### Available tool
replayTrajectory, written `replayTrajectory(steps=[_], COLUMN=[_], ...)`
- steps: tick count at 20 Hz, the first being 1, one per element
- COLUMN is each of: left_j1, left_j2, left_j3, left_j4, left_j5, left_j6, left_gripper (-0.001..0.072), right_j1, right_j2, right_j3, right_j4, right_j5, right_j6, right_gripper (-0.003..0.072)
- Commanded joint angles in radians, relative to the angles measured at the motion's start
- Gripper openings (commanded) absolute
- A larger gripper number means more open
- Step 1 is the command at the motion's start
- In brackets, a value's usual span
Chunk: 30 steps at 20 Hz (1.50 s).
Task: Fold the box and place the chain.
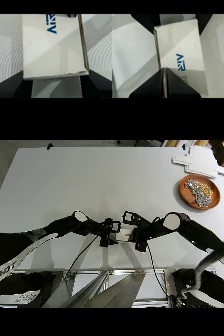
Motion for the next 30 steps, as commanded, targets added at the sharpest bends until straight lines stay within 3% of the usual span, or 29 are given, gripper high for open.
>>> replayTrajectory(steps=[1,4,7,11,12,15,17,20,30], left_j1=[0.000,0.000,0.000,0.000,0.000,0.000,0.000,0.000,0.003], left_j2=[0.000,0.000,0.000,0.000,0.000,0.000,0.000,0.000,0.011], left_j3=[0.000,0.000,0.000,0.000,0.000,0.000,0.000,0.000,0.000], left_j4=[0.000,0.000,0.000,0.000,0.000,0.000,0.000,0.000,-0.014], left_j5=[0.000,0.000,0.000,0.000,0.000,0.000,0.000,0.000,-0.047], left_j6=[0.000,0.000,0.000,0.000,0.000,0.000,0.000,0.000,-0.029], left_gripper=[0.0208,0.0208,0.0208,0.0208,0.0208,0.0208,0.0208,0.0208,0.0201], right_j1=[-0.001,-0.026,-0.169,-0.472,-0.538,-0.699,-0.740,-0.744,-0.744], right_j2=[0.042,0.169,0.310,0.349,0.349,0.349,0.350,0.350,0.349], right_j3=[0.019,0.102,0.134,0.092,0.057,-0.062,-0.072,-0.072,-0.072], right_j4=[-0.008,-0.162,-0.334,-0.527,-0.550,-0.537,-0.510,-0.510,-0.510], right_j5=[0.006,0.067,0.165,0.492,0.528,0.569,0.693,0.780,0.787], right_j6=[0.093,0.293,0.466,0.620,0.660,0.777,0.880,0.898,0.898], right_gripper=[0.0040,0.0018,0.0018,0.0019,0.0020,0.0021,0.0021,0.0021,0.0021])
